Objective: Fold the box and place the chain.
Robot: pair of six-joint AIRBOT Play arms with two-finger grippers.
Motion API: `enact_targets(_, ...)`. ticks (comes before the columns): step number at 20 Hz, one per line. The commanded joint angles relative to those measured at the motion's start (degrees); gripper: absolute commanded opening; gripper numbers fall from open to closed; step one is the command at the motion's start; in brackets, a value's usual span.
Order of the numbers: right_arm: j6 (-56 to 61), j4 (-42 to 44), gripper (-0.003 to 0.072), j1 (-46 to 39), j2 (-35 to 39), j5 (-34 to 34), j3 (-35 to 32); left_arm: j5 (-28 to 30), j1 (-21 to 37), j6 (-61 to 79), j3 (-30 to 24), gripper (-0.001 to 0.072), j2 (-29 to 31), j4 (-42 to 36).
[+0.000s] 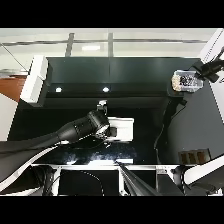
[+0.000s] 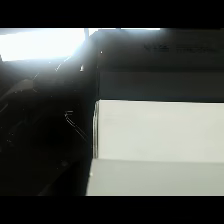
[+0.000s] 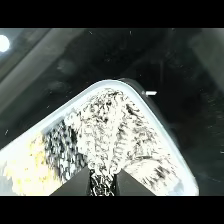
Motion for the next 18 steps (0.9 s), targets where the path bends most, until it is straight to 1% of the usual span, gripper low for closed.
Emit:
enact_targets(1, -14.4, 1.5, 0.0038, -0.5, 7.0, 6.1, 0.0, 0.0, 0.0, 0.0, 0.0, 0.0028, 0.0, 0.0)
enact_targets(3, -17.1, 1.6, 0.0038, -0.5, 12.2, 6.8, 0.0, 0.0, 0.0, 0.0, 0.0, 0.0028, 0.0, 0.0)
enact_targets(8, -20.7, 3.9, 0.0037, -0.5, 25.0, 2.8, 0.1, 0.0, 0.0, 0.0, 0.0, 0.0028, 0.0, 0.0)
enact_targets(12, -21.7, 6.8, 0.0038, -0.6, 33.4, 3.0, 0.9, 0.0, 0.0, 0.0, 0.0, 0.0027, 0.0, 0.0)
enact_targets(13, -22.0, 8.6, 0.0037, -0.6, 35.5, 4.0, 0.9, 0.0, 0.0, 0.0, 0.0, 0.0027, 0.0, 0.0)
enact_targets(16, -24.6, 16.8, 0.0038, -0.5, 41.0, 11.0, 0.8, 0.0, 0.0, 0.0, 0.0, 0.0027, 0.0, 0.0)
enact_targets(18, -26.6, 19.6, 0.0038, 1.2, 44.7, 13.6, -0.4, 0.0, 0.0, 0.0, 0.0, 0.0028, 0.0, 0.0)
